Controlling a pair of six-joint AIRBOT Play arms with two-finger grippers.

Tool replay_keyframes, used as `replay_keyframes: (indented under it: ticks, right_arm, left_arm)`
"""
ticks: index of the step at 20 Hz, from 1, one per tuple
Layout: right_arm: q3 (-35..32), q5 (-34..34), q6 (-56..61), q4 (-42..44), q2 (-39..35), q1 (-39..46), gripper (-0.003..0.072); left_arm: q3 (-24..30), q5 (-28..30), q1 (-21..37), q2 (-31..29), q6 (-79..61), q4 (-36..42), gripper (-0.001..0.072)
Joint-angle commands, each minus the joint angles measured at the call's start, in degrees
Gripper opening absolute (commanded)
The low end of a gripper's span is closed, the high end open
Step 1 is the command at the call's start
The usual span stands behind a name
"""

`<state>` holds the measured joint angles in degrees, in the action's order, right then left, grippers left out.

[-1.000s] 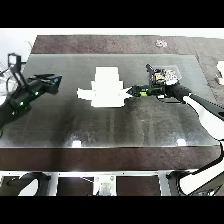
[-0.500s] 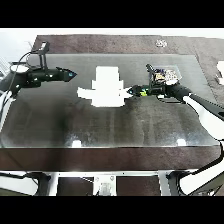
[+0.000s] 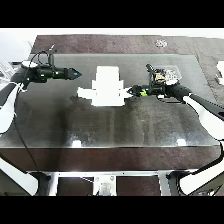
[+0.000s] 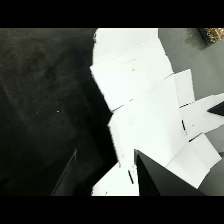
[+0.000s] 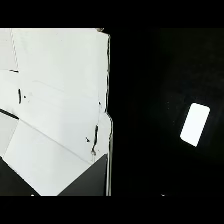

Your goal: Fold the box and place the chain.

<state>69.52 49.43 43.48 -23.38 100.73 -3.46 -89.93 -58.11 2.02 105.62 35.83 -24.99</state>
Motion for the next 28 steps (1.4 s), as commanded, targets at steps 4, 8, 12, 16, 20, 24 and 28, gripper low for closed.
replay_keyframes:
  ticks: [4, 8, 12, 16, 20, 24, 28]
  right_arm:
    - [0.5, -0.2, 0.0, 0.0, 0.0, 0.0, 0.0015]
    - [0.5, -0.1, -0.2, 0.0, 0.0, -0.1, 0.0015]
    - [0.5, 0.1, -0.2, 0.0, 0.0, -0.4, 0.0015]
    - [0.5, 0.1, -0.3, 0.0, 0.0, -0.9, 0.0015]
    - [0.5, 0.1, -0.5, 0.0, 0.0, -0.9, 0.0016]
    - [0.5, 0.1, -0.7, 0.0, 0.0, -0.9, 0.0016]
    - [0.5, 0.1, -1.3, 0.0, 0.0, -0.9, 0.0016]
  left_arm:
    - [-7.3, 0.0, -4.6, 4.5, 7.1, -10.7, 0.0430]
    - [-12.7, -3.0, -4.9, 8.6, 8.9, -10.6, 0.0430]
    - [-16.5, -4.1, -6.3, 12.1, 9.4, -10.4, 0.0430]
    - [-18.3, -3.9, -7.6, 14.3, 9.6, -10.1, 0.0431]
    - [-18.4, -3.1, -8.8, 15.3, 9.6, -9.7, 0.0431]
    - [-18.4, -2.6, -8.9, 16.7, 10.6, -9.4, 0.0430]
    - [-19.1, -3.0, -9.6, 17.7, 10.3, -7.8, 0.0430]
